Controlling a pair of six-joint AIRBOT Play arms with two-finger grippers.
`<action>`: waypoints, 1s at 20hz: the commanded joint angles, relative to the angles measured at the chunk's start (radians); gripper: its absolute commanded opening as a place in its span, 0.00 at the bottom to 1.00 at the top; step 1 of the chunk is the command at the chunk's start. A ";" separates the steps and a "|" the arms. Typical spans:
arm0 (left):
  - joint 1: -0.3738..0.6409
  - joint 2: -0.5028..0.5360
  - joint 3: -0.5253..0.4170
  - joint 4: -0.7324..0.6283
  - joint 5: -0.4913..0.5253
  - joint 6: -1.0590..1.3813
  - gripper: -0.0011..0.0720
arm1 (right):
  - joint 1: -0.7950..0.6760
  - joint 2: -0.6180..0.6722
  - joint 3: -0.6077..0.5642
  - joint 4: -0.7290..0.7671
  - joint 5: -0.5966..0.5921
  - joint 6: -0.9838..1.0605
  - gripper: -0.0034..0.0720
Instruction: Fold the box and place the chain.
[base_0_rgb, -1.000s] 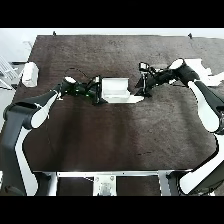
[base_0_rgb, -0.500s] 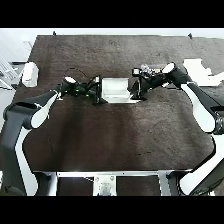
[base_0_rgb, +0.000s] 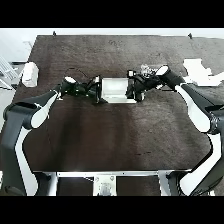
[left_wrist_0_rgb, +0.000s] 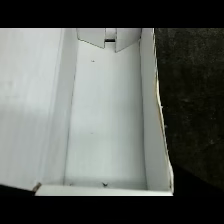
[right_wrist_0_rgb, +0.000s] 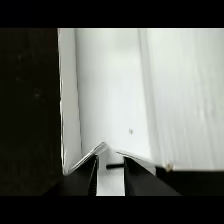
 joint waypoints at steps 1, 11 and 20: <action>0.001 0.001 0.000 0.000 0.001 0.000 0.58 | 0.019 -0.009 -0.001 0.043 -0.018 0.000 0.30; 0.001 0.001 0.000 0.000 0.001 0.000 0.58 | 0.020 -0.024 -0.001 0.003 -0.044 -0.018 0.92; 0.001 0.001 0.000 0.000 0.001 0.000 0.58 | -0.035 0.048 0.000 -0.151 0.057 0.075 0.07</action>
